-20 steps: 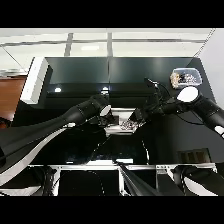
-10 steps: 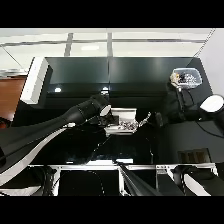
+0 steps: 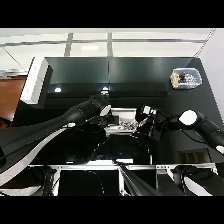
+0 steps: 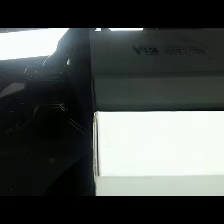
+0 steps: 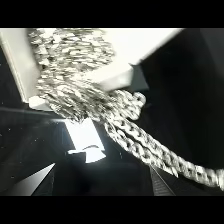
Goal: Fold the box and place the chain.
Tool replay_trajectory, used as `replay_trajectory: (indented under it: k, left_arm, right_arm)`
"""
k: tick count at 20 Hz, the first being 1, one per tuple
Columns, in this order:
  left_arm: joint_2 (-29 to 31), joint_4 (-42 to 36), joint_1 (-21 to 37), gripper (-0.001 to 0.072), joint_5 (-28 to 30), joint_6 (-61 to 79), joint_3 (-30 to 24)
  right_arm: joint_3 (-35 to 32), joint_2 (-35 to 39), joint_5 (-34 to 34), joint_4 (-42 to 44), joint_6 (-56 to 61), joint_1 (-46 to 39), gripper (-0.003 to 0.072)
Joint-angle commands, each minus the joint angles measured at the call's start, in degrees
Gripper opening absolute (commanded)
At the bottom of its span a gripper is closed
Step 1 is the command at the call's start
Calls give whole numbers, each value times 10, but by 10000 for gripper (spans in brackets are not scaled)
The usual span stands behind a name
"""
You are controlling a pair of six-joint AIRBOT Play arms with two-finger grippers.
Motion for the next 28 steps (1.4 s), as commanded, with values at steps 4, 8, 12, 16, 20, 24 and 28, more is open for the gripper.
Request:
replay_trajectory:
  k: [4, 8, 12, 16, 20, 24, 28]
  left_arm:
    - [0, 0, 0, 30, -1, 0, 0]
    - [0, 0, 0, 29, -1, 0, 0]
    - [0, 0, 0, 29, -1, 0, 0]
    - [0, 0, 0, 30, -1, 0, 0]
    - [0, 0, 0, 30, -1, 0, 0]
    - [0, 0, 0, 30, -1, 0, 0]
    - [0, 0, 0, 30, -1, 0, 0]
  right_arm:
    - [-2, -48, -111, 57, -113, 13, 673]
    - [4, -64, -120, 63, -121, 20, 673]
    - [4, -70, -132, 63, -121, 36, 673]
    - [5, -71, -127, 62, -118, 44, 303]
    - [5, -61, -103, 45, -38, 42, 13]
    - [20, 1, -64, -17, 139, 19, 13]
    - [89, 84, 61, -46, 283, -21, 12]
